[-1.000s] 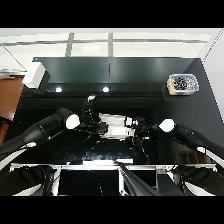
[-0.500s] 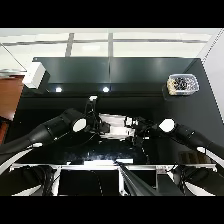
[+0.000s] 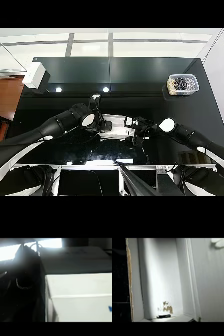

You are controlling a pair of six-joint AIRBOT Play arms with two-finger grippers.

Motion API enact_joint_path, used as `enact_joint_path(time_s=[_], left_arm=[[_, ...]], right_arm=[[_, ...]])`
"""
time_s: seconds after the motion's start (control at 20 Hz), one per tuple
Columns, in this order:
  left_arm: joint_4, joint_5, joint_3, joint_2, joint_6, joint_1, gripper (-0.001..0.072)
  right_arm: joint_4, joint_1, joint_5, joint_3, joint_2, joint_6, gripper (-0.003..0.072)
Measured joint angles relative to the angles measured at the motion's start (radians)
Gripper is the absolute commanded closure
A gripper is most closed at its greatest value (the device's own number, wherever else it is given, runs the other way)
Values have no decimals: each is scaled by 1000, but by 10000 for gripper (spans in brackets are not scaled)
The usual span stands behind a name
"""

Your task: Fold the box and place the chain.

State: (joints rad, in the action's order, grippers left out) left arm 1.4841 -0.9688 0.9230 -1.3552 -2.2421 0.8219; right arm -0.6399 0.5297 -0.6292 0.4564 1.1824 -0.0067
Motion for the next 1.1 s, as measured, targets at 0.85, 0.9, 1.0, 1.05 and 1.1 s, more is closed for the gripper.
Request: enact_joint_path(time_s=[0.85, 0.9, 1.0, 1.05, 1.1], left_arm=[[-5, -3, 14, -45, -18, 0, 436], [-5, -4, 14, -46, -18, 0, 436], [-5, -8, 14, -49, -18, 0, 435], [-5, -11, 14, -49, -18, 0, 435], [-5, -13, 14, -50, -18, 0, 435]], right_arm=[[0, 34, 2, 0, 0, 0, 345], [0, 38, 5, 0, 0, 0, 345], [0, 45, 7, 0, 0, 1, 345], [0, 47, 8, 0, 0, 1, 345], [0, 48, 9, 0, 0, 1, 345]])
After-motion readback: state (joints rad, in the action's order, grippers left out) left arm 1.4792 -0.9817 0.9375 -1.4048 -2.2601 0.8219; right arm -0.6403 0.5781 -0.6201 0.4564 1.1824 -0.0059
